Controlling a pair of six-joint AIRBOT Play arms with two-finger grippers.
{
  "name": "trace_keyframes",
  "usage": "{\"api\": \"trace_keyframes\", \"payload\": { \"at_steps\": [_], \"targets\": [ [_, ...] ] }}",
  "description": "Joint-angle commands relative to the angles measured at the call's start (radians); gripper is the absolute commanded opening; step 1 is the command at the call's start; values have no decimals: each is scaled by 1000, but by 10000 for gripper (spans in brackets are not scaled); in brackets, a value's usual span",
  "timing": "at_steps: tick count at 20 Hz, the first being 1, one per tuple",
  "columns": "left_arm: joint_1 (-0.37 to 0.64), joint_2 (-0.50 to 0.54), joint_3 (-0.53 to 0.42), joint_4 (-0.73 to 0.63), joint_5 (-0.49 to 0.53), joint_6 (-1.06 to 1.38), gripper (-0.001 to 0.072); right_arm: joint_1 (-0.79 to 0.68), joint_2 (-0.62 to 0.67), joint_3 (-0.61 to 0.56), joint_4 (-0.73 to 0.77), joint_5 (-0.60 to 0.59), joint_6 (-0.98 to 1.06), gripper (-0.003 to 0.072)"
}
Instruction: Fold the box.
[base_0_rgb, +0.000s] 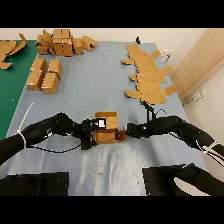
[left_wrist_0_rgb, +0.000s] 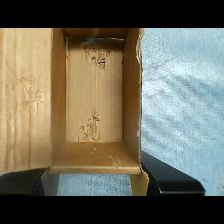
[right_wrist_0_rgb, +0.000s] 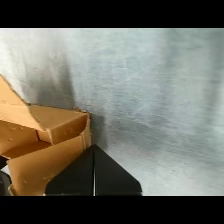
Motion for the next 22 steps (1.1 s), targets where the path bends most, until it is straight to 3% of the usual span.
{"api": "trace_keyframes", "payload": {
  "at_steps": [1,7,8,9,22],
  "targets": [
    [1,0,1,0,0,0,513,15,6,30,2,-22,0,5],
    [1,0,1,0,0,0,513,17,16,29,5,-46,-10,7],
    [1,0,1,0,0,0,513,21,15,29,5,-46,-11,90],
    [1,0,1,0,0,0,513,21,16,29,5,-50,-13,127],
    [1,0,1,0,0,0,513,40,45,30,43,-39,-14,128]
  ]
}}
